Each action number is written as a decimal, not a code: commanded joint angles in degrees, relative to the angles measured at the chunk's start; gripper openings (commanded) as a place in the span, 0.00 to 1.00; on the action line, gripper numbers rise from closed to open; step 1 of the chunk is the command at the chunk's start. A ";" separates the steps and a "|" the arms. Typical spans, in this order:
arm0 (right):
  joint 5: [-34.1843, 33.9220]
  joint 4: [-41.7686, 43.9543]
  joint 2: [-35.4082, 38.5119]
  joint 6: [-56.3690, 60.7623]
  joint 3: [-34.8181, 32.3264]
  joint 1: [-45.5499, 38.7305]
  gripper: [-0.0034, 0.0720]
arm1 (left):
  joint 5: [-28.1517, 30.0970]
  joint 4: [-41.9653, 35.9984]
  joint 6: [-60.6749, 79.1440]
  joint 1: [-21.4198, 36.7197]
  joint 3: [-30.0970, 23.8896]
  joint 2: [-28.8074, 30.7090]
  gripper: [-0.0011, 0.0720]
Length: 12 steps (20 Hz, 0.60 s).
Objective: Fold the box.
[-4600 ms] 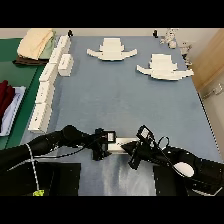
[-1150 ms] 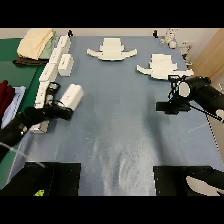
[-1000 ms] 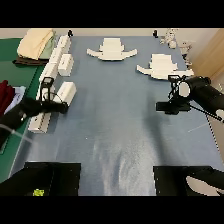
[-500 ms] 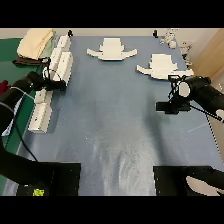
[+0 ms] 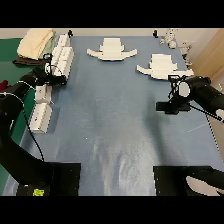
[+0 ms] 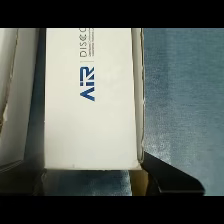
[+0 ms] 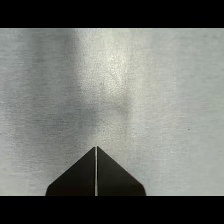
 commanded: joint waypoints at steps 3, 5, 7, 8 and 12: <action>-0.02 0.02 -0.02 0.00 0.04 0.00 0.07 | 0.28 -0.13 -0.09 0.02 0.55 -0.76 0.63; -0.02 0.02 -0.02 -0.02 0.04 0.00 0.07 | 0.24 -0.33 -0.09 0.02 0.55 -0.76 0.64; -0.02 0.02 -0.02 0.00 0.04 0.00 0.07 | 0.33 -0.33 -0.09 0.02 0.55 -0.76 0.64; -0.02 0.02 -0.02 0.00 0.04 0.00 0.07 | 0.31 -0.33 -0.09 0.02 0.55 -0.76 0.64; -0.02 0.02 -0.02 0.00 0.04 0.00 0.07 | 0.24 -0.48 -0.09 0.02 0.55 -0.76 0.66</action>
